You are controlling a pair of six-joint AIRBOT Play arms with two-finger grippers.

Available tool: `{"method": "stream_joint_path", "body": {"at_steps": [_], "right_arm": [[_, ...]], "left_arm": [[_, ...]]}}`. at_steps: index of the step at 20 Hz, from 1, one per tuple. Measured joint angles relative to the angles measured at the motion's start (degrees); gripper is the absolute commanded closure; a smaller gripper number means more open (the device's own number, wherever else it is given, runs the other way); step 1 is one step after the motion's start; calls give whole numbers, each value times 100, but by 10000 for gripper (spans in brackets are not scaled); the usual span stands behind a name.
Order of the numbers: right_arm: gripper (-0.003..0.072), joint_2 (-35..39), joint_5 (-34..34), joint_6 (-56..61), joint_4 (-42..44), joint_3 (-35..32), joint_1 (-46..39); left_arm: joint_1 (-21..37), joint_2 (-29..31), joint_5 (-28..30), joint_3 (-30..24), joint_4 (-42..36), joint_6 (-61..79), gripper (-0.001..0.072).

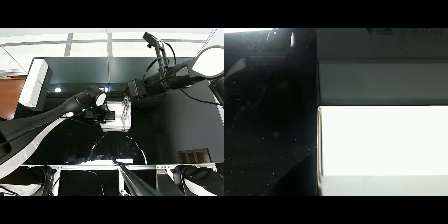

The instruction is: Fold the box and place the chain.

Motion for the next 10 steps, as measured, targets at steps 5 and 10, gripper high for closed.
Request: {"method": "stream_joint_path", "body": {"at_steps": [5,10], "right_arm": [[664,17,-105,0,11,-391,155],[663,-13,-619,92,-151,-1099,234]], "left_arm": [[0,0,0,0,0,0,679],[0,0,-4,0,0,0,679]]}}
